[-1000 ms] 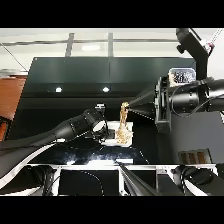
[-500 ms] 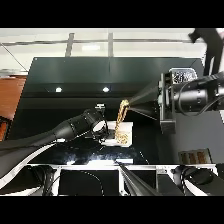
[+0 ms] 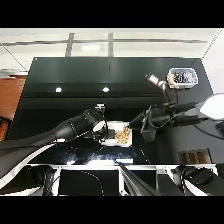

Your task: Fold the box and place the chain.

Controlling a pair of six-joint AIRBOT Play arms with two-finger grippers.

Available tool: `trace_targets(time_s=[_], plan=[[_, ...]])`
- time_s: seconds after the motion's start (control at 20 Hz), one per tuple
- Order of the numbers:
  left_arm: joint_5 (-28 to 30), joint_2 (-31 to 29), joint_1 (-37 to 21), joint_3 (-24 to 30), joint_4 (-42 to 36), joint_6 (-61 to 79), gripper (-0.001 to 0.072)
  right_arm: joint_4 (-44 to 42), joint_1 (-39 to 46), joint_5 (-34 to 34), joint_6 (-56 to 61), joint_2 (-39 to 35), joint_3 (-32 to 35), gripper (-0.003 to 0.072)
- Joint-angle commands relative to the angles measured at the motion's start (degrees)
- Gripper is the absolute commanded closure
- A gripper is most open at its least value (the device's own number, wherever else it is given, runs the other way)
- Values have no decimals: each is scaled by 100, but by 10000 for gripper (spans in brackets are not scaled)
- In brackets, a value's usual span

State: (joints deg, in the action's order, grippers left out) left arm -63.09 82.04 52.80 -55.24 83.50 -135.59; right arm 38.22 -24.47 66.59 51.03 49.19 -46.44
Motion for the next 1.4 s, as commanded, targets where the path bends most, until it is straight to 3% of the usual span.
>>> trace_targets(time_s=[0.0, 0.05, 0.15, 0.2, 0.4, 0.45, 0.5, 0.55, 0.65, 0.7, 0.75, 0.95, 1.15, 1.35], plan=[[-2, 0, -4, 2, 0, 24, 677, 9, -79, -538, 44, 2, 557, 595], [-4, 0, -4, 2, 0, 24, 677, 24, -76, -535, 44, -2, 557, 495], [-13, 0, -4, 2, -7, 13, 678, 98, 28, -435, 46, -7, 511, 159], [-28, -2, -4, 0, -15, 13, 678, 205, 157, -251, 46, -13, 444, 134], [-42, -15, -4, 0, -22, 9, 674, 249, 1167, 511, 46, -170, 195, 134], [-39, -28, -4, -15, -20, 4, 608, 232, 1419, 616, 44, -236, 195, 134], [-42, -44, -4, -46, -17, 4, 457, 234, 1604, 728, 44, -278, 192, 135], [-48, -76, -4, -85, -17, -11, 394, 234, 1770, 826, 44, -299, 195, 134], [-94, -170, -7, -157, -17, -9, 367, 234, 1980, 892, 42, -304, 195, 134], [-181, -229, -15, -199, 2, -9, 265, 234, 2039, 885, 39, -304, 192, 135], [-297, -306, -35, -240, 44, 22, 242, 234, 2074, 883, 37, -304, 195, 134], [-754, -883, -170, -269, 120, 778, 242, 238, 2090, 822, 35, -304, 195, 135], [-1016, -1932, -459, -240, -35, 1757, 242, 234, 2090, 645, 39, -304, 195, 135], [-1108, -3034, -1360, 461, -385, 3364, 244, 238, 2090, 501, 39, -304, 195, 135]])
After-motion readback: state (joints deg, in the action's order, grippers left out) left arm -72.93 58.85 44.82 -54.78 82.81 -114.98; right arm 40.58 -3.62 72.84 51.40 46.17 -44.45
